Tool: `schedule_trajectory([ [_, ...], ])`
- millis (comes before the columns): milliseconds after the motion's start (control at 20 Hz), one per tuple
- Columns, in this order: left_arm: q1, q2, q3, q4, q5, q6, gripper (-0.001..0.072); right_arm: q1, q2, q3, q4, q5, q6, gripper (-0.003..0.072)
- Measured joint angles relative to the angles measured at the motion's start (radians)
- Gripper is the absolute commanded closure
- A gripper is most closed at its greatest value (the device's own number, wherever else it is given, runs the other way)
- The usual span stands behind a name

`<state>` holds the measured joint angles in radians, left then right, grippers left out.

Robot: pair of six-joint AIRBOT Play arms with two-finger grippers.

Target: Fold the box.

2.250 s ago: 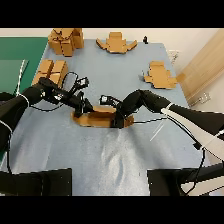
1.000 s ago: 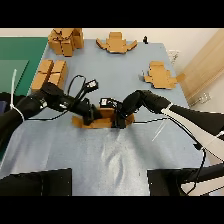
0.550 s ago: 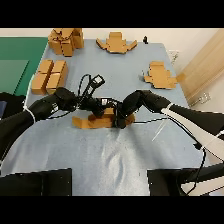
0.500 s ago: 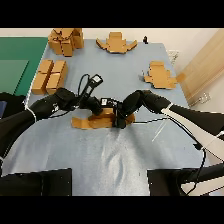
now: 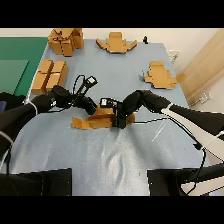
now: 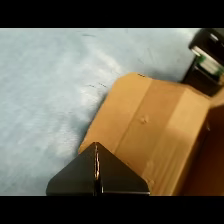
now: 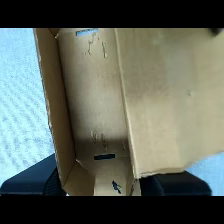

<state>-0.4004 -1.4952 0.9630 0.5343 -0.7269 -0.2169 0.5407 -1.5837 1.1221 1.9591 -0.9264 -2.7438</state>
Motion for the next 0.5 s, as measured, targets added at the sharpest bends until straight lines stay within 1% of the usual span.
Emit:
schedule_trajectory([
  [100, 0.007, -0.043, 0.043, -0.008, -0.117, 0.061, 0.0699, 0.0, 0.0, 0.0, 0.0, 0.0, 0.0, 0.0166],
  [300, 0.021, -0.115, 0.119, 0.016, -0.281, 0.119, 0.0699, 0.0, 0.0, 0.001, -0.003, -0.001, -0.001, 0.0166],
  [400, 0.025, -0.138, 0.142, 0.029, -0.335, 0.128, 0.0699, 0.0, 0.0, 0.001, -0.004, -0.002, -0.002, 0.0165],
  [500, 0.026, -0.15, 0.158, 0.048, -0.364, 0.128, 0.0699, 0.0, 0.0, 0.001, -0.003, -0.002, -0.001, 0.0166],
])
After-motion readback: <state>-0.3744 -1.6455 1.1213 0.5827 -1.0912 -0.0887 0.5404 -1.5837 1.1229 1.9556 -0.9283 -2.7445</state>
